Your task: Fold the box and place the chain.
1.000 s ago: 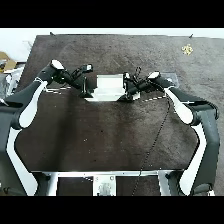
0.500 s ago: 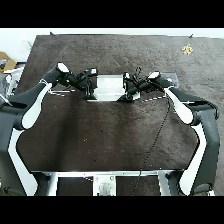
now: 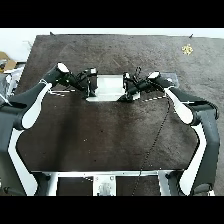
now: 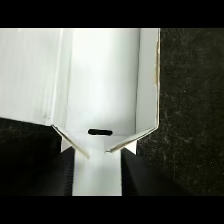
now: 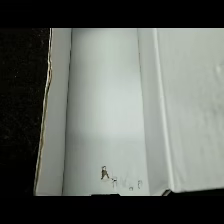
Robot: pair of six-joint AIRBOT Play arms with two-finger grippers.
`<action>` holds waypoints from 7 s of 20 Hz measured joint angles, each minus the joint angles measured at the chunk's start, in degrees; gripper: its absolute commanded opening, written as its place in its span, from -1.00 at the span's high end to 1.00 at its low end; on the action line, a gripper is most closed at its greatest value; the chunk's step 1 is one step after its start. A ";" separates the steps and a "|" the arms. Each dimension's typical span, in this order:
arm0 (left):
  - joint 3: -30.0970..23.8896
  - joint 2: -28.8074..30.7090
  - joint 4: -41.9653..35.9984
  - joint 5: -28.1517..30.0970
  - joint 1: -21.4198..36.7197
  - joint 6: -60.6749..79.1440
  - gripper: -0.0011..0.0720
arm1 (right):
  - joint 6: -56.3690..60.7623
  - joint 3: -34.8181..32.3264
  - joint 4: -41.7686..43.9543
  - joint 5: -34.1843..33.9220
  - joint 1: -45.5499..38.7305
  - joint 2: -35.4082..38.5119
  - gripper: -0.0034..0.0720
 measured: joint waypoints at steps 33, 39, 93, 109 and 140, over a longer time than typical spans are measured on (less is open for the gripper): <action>0.04 -0.22 -1.97 3.21 -2.78 -2.03 -0.20 | 0.00 0.00 -0.02 0.00 0.00 0.00 0.07; 1.22 1.64 -1.42 -1.03 -0.04 -11.06 0.95 | 0.02 0.00 0.02 -0.02 0.00 0.00 0.07; -13.11 2.16 -23.26 -5.57 9.92 -58.12 -0.18 | 0.00 0.00 -0.02 0.00 0.00 0.00 0.07; -0.85 2.25 -7.10 -6.27 2.97 -71.71 -0.06 | -0.02 0.00 -0.02 0.00 0.00 0.00 0.07; 9.66 1.90 25.38 -1.53 -10.34 -102.12 0.09 | 0.00 0.00 -0.02 -0.02 0.00 0.00 0.07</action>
